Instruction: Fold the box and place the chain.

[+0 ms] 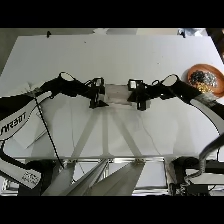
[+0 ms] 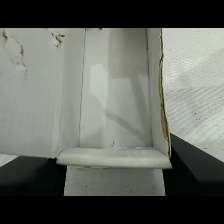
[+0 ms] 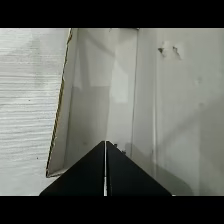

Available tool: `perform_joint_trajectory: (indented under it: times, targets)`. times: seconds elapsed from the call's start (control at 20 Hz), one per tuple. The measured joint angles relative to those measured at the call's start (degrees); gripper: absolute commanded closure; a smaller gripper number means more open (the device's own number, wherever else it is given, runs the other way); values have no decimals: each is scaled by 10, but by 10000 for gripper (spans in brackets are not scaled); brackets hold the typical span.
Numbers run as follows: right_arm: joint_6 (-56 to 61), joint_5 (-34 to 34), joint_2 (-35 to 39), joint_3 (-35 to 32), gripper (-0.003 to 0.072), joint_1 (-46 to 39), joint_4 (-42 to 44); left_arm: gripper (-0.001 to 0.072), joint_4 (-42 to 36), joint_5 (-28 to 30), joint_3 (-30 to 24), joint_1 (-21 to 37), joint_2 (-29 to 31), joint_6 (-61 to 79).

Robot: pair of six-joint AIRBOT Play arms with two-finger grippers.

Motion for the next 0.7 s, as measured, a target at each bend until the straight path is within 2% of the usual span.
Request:
perform_joint_trajectory:
  times: [0.2,0.4,0.55,0.7]
  targets:
    - [-1,25,33,0,669,0,2,432,0,0,0,0,0,0]
    - [26,50,101,0,669,0,-1,432,0,0,0,0,0,0]
    - [100,59,162,0,670,0,-32,432,0,0,0,0,0,0]
    - [259,52,208,0,670,-5,-129,432,0,0,0,0,0,0]
